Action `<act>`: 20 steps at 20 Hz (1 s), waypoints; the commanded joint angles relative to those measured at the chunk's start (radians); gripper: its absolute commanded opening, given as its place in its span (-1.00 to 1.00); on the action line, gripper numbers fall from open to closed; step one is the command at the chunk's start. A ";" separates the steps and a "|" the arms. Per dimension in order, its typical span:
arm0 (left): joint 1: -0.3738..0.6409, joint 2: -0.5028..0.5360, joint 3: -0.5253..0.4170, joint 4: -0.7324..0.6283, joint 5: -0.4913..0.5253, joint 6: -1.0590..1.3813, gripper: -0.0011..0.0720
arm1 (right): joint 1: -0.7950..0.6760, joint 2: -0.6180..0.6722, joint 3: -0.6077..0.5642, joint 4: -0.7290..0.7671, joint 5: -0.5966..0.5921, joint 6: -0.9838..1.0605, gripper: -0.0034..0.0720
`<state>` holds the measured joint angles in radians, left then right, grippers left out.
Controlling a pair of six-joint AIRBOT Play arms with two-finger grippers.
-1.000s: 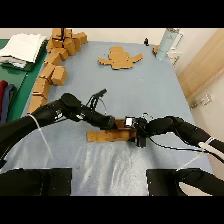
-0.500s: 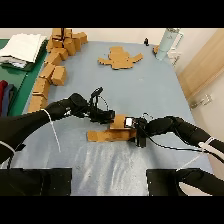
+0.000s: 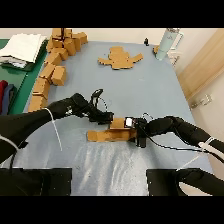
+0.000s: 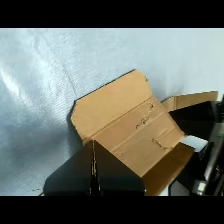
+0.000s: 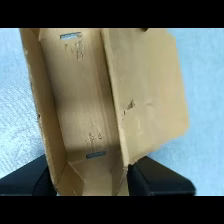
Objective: Fold the box.
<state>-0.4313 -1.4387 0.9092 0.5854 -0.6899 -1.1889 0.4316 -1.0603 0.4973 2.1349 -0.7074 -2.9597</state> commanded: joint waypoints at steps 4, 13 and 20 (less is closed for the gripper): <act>0.080 0.253 -0.066 -0.024 -0.034 0.290 -0.95 | 0.000 0.000 0.000 0.000 0.000 0.000 0.44; 0.012 0.589 -0.409 0.003 -0.061 0.835 -0.94 | 0.001 0.000 0.000 0.000 0.000 0.000 0.44; -0.012 0.460 -0.455 -0.116 0.016 1.273 0.92 | 0.000 0.000 0.000 0.000 0.000 0.000 0.44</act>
<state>-0.4358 -0.9218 0.4717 0.5247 -0.6998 -0.1257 0.4316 -1.0603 0.4973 2.1349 -0.7078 -2.9597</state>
